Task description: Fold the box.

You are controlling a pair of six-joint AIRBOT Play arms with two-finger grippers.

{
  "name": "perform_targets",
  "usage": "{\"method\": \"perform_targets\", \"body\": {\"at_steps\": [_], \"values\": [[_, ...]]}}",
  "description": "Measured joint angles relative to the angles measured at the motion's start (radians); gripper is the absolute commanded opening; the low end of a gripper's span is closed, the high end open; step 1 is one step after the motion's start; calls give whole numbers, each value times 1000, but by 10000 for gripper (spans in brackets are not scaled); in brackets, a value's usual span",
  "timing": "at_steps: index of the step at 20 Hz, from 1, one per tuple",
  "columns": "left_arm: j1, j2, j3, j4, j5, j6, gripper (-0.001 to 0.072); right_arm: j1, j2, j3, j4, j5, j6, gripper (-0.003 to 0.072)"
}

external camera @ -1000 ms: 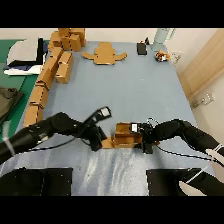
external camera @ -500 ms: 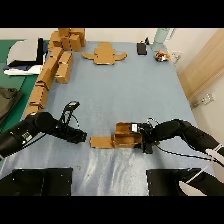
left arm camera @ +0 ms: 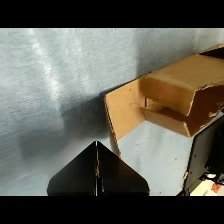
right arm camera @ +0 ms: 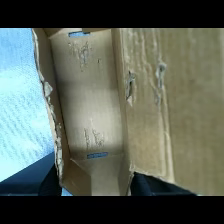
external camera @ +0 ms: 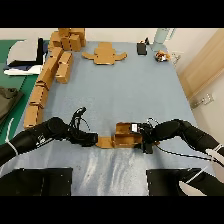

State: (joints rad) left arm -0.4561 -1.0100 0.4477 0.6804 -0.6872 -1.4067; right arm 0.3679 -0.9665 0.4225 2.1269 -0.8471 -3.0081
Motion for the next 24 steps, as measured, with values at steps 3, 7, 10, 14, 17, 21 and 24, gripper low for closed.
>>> {"method": "perform_targets", "body": {"at_steps": [3, 7, 10, 14, 17, 21, 24], "values": [[-34, -11, -2, -16, 31, -5, 13, 0, 0, 0, 0, 0, 0, 468], [-84, -35, -2, -30, 71, -20, 13, 0, 0, 0, 0, 0, 0, 468], [-140, -53, 5, -49, 113, -27, 13, 0, 0, 0, 0, 0, 0, 468], [-178, -60, 53, -61, 156, -31, 12, 0, 0, 0, 0, 0, 0, 468], [-187, -61, 97, -63, 159, -33, 14, 0, 0, 0, 0, 0, 0, 468], [-192, -62, 137, -61, 147, -34, 362, 0, 0, 0, 0, 0, 0, 468], [-193, -62, 149, -60, 137, -34, 362, 0, 0, 0, 0, 0, 0, 468]]}}
